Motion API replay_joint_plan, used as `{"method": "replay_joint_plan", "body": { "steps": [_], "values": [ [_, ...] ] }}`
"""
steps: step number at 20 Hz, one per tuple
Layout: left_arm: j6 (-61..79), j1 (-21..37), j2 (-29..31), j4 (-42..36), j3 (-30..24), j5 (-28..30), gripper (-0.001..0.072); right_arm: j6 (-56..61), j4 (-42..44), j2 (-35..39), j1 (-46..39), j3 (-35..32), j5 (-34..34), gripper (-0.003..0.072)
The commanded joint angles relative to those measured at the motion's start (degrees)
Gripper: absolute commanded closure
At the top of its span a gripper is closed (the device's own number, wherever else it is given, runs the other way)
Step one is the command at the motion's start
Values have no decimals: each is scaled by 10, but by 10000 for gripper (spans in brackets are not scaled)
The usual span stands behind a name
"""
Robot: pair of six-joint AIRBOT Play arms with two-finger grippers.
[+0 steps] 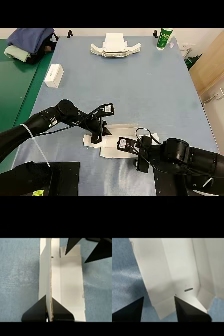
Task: Fold the box.
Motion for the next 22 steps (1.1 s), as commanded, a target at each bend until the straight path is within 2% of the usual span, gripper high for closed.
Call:
{"method": "replay_joint_plan", "body": {
  "steps": [1, 2, 3, 4, 9, 14, 15, 16, 17, 22],
  "values": [
    [0, 0, 0, 0, 0, 0, 695, -4, -21, -26, 0, 0, 31, 95],
    [0, 0, 0, 0, 0, 0, 695, -3, -28, -28, 0, 0, 42, 124],
    [0, 0, 0, 0, 0, 0, 695, 1, -31, -28, 0, 0, 56, 195],
    [0, 0, 0, 0, 0, 0, 695, 6, -37, -28, 0, 2, 63, 233],
    [0, 0, 0, 0, 0, 0, 695, 107, -84, -21, 0, 47, 41, 235],
    [0, 0, 0, 0, 0, 0, 695, 165, -94, -10, 0, 64, 10, 232],
    [0, 0, 0, 0, 0, 0, 695, 182, -94, -10, 0, 64, 0, 197],
    [0, 0, 0, 0, 0, 0, 695, 198, -96, -10, 0, 64, -7, 58],
    [0, 0, 0, 0, 0, 0, 695, 208, -100, -10, -1, 64, -14, -1],
    [0, 0, 0, 0, 0, 0, 695, 240, -140, -10, -1, 64, -54, -1]
  ]
}}
